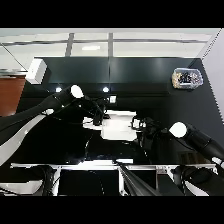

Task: Fold the box and place the chain.

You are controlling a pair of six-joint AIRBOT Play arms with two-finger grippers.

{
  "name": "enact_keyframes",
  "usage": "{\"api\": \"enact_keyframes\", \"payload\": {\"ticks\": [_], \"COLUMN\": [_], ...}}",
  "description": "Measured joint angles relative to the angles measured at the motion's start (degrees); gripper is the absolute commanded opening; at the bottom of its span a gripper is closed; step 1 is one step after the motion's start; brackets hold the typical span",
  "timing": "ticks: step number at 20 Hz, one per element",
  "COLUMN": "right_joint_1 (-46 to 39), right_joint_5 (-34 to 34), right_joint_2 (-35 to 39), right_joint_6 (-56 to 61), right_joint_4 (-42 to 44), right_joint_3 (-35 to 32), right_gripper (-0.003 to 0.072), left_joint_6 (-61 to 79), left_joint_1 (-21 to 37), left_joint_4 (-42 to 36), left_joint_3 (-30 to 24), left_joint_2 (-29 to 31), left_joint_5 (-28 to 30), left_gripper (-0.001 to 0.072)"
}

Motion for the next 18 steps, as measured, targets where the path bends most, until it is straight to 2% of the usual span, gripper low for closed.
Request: {"api": "enact_keyframes", "payload": {"ticks": [7,8,9,10,12,14,18], "right_joint_1": [0.83,0.5,0.2,-0.11,-0.85,-1.9,-4.5], "right_joint_5": [-5.66,-5.46,-4.63,-3.78,-3.45,-3.23,-3.45], "right_joint_2": [-1.05,-1.05,-1.11,-1.11,-1.11,-1.11,-1.38], "right_joint_6": [-0.02,-0.04,-0.68,-1.46,-2.45,-3.04,-3.87], "right_joint_4": [0.48,-0.5,-1.22,-1.79,-2.47,-2.05,1.2], "right_joint_3": [2.49,3.45,4.39,5.11,6.05,6.56,6.95], "right_gripper": [0.0699,0.0627,0.0585,0.0586,0.0587,0.0711,0.071], "left_joint_6": [-0.11,-0.11,-0.11,-0.11,-0.13,-0.15,-0.17], "left_joint_1": [0.02,0.02,0.02,0.02,0.02,0.02,0.02], "left_joint_4": [-0.02,-0.04,-0.04,-0.07,-0.13,-0.13,-0.15], "left_joint_3": [0.0,0.0,0.0,0.0,0.0,0.0,0.0], "left_joint_2": [0.0,0.0,0.0,0.0,0.0,0.0,0.0], "left_joint_5": [-0.15,-0.11,-0.11,-0.11,-0.09,-0.07,-0.04], "left_gripper": [0.0024,0.0024,0.0024,0.0025,0.0024,0.0024,0.0024]}}
